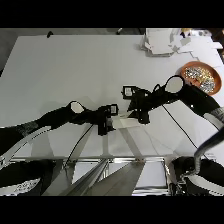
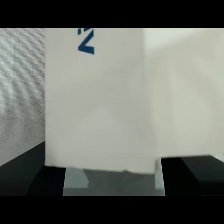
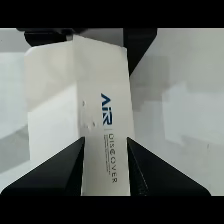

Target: Fold the box and place the chain.

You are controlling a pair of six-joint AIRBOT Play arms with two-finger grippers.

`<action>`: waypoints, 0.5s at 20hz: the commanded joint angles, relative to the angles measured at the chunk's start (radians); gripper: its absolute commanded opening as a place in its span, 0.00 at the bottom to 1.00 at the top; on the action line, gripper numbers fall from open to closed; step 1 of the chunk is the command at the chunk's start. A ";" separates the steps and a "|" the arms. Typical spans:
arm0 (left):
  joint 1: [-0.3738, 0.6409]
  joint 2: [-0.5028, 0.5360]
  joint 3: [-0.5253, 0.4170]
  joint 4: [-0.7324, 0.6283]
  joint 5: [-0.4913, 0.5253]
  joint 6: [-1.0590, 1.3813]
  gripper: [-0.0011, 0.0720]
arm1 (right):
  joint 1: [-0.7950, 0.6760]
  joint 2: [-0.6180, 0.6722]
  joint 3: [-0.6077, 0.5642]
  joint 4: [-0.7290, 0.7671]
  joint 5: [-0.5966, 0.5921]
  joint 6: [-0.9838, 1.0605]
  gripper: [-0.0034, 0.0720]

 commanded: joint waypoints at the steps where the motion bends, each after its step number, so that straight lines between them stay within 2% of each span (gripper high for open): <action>1: 0.001 0.001 0.000 0.000 0.000 0.000 0.39 | 0.042 0.003 -0.003 -0.004 -0.021 0.000 0.44; 7: 0.001 0.001 0.000 0.000 0.000 0.000 0.39 | 0.080 0.003 -0.003 -0.028 0.018 0.004 0.44; 10: 0.001 0.001 0.000 0.000 0.000 0.000 0.39 | 0.080 0.003 -0.003 -0.064 0.002 0.004 0.44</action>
